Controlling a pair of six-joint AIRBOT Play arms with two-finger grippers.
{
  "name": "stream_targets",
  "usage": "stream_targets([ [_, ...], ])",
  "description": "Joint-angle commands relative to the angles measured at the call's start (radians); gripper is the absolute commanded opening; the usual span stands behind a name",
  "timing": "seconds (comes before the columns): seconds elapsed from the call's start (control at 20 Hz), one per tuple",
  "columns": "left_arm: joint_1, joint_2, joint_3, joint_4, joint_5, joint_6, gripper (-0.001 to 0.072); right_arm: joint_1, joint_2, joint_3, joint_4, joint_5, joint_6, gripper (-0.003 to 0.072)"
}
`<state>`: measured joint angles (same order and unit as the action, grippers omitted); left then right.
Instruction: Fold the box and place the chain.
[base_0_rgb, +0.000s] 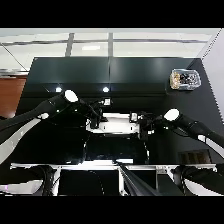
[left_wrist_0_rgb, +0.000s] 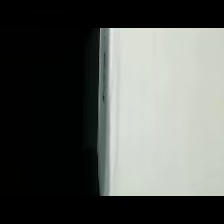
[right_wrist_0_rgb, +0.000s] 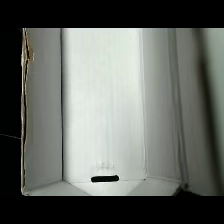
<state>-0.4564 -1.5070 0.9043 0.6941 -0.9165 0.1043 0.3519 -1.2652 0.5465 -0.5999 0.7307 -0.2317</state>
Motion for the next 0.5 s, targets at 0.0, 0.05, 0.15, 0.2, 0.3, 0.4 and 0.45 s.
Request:
stream_targets([
  [0.0,0.000,0.001,0.000,0.000,0.000,0.000,0.0025,-0.001,-0.001,0.000,0.005,-0.017,0.011,0.0710],
  [0.05,0.000,0.001,0.000,0.000,0.000,0.000,0.0025,-0.001,-0.001,0.000,0.005,-0.017,0.010,0.0710],
  [0.15,0.000,0.001,0.000,0.000,0.000,0.000,0.0026,0.008,-0.002,0.000,0.001,-0.025,0.013,0.0710],
  [0.2,0.000,0.001,0.000,0.000,0.000,0.000,0.0026,0.019,-0.003,0.000,-0.011,-0.032,0.019,0.0710],
  [0.3,0.000,0.001,0.000,0.000,0.000,0.000,0.0025,0.037,-0.004,0.000,-0.018,-0.046,0.025,0.0710],
  [0.4,0.000,0.001,0.000,0.000,0.000,0.000,0.0025,0.038,-0.005,0.000,-0.014,-0.047,0.025,0.0710],
  [0.45,0.000,0.001,0.000,0.000,-0.001,0.000,0.0025,0.038,-0.005,0.000,-0.014,-0.047,0.025,0.0710],
])
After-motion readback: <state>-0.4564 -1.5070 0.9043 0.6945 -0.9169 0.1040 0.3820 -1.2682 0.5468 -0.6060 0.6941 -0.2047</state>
